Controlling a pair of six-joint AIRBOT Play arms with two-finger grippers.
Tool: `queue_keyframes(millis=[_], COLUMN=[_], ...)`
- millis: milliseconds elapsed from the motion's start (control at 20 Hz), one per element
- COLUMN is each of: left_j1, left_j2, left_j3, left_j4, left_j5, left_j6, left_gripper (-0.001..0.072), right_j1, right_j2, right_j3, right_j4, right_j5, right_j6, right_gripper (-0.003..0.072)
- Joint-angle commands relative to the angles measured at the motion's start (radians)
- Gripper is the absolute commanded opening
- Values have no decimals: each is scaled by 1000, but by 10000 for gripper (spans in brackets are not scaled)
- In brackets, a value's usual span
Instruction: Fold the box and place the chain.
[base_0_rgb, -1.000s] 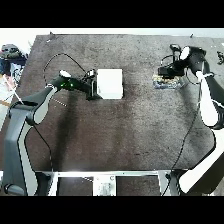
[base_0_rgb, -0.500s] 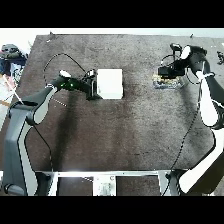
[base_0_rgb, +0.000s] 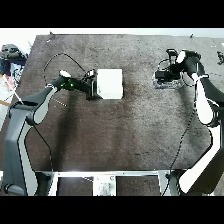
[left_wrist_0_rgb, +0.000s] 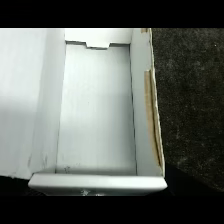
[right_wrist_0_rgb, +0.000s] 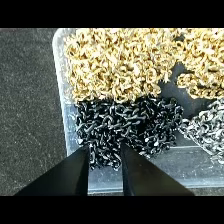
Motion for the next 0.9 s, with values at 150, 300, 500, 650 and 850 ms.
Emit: queue_keyframes(millis=[150,300,500,650,850], left_j1=[-1,0,0,0,0], left_j2=[0,0,0,0,0], left_j3=[0,0,0,0,0], left_j4=[0,0,0,0,0], left_j5=[0,0,0,0,0], left_j6=[0,0,0,0,0], left_gripper=[447,447,447,447,447], right_j1=[2,3,3,6,14], right_j2=[-40,-37,-37,-21,84], right_j3=[0,1,1,2,2], right_j4=[13,13,9,10,6], right_j5=[3,-11,-11,2,17], right_j6=[0,-3,-3,-3,-16], right_gripper=[213,26,27,8,9])
